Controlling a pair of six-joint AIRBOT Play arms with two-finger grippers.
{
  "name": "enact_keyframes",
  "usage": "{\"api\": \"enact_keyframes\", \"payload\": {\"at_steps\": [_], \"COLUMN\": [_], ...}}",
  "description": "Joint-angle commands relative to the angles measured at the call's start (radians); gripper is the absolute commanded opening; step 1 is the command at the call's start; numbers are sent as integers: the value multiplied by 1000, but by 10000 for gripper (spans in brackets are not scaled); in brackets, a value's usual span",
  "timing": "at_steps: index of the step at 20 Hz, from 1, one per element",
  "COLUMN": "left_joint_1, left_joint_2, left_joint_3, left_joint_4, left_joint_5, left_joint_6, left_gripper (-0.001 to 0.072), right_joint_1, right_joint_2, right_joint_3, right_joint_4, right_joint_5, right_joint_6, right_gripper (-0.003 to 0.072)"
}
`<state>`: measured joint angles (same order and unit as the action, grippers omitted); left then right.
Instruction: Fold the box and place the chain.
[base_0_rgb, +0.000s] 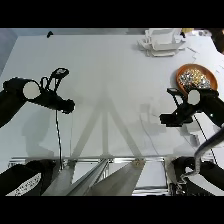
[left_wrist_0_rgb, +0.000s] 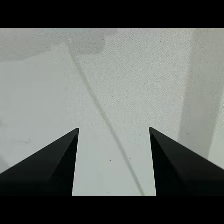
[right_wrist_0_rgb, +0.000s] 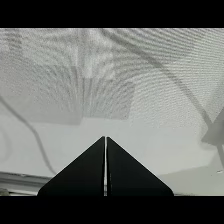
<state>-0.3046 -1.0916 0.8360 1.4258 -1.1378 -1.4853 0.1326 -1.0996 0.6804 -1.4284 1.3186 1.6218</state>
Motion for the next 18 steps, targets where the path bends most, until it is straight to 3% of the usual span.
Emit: {"api": "enact_keyframes", "payload": {"at_steps": [1, 9, 12, 18], "left_joint_1": [-1, -1, -1, -1], "left_joint_2": [-1, -1, -1, -1], "left_joint_3": [0, 0, 0, 0], "left_joint_4": [0, 0, 0, 0], "left_joint_5": [0, 0, 0, 0], "left_joint_6": [0, 0, 0, 0], "left_gripper": [495, 495, 495, 495], "right_joint_1": [-1, -1, -1, -82], "right_joint_2": [1, 1, 1, 5], "right_joint_3": [0, 0, 0, 172], "right_joint_4": [0, 0, -23, -330], "right_joint_5": [0, 0, -60, -95], "right_joint_6": [0, 0, -3, 10], "right_gripper": [21, 21, 21, 21]}}
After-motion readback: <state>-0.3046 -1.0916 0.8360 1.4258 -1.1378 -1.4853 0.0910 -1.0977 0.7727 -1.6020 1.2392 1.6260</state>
